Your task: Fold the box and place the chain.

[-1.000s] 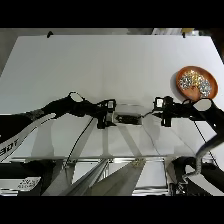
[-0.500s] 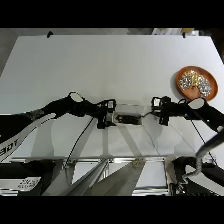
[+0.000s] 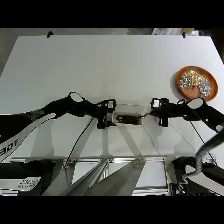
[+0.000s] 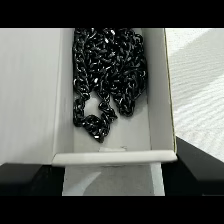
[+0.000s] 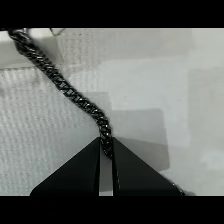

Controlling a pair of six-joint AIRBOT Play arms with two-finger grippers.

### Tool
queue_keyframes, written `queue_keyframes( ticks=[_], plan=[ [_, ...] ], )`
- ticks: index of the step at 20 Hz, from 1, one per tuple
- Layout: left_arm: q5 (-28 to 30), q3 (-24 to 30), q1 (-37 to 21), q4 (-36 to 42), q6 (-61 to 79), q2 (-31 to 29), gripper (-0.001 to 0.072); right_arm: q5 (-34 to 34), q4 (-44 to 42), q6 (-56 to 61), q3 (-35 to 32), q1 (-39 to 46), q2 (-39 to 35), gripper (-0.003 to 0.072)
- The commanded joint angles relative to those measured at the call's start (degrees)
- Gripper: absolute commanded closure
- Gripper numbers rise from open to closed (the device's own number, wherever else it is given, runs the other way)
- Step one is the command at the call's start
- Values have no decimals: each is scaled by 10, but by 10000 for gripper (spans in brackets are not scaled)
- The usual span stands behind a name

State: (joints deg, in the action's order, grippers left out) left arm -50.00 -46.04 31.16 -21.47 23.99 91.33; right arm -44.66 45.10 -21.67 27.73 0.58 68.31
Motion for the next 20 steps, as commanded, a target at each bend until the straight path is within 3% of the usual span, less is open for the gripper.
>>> queue_keyframes(
  ticks=[1,7,11,14,17,20],
  plan=[
    [0,0,0,0,0,0,380,-36,1,6,0,0,-19,669],
    [0,0,0,0,0,0,380,-109,-9,68,0,0,-151,670],
    [0,0,0,0,0,0,380,-180,-110,77,0,-7,-223,670],
    [0,0,0,0,0,0,380,-220,-155,80,0,-35,-233,670],
    [0,0,0,0,0,0,380,-218,-178,84,0,-62,-233,670],
    [0,0,0,0,0,0,380,-174,-242,83,0,-83,-233,670]
  ],
)
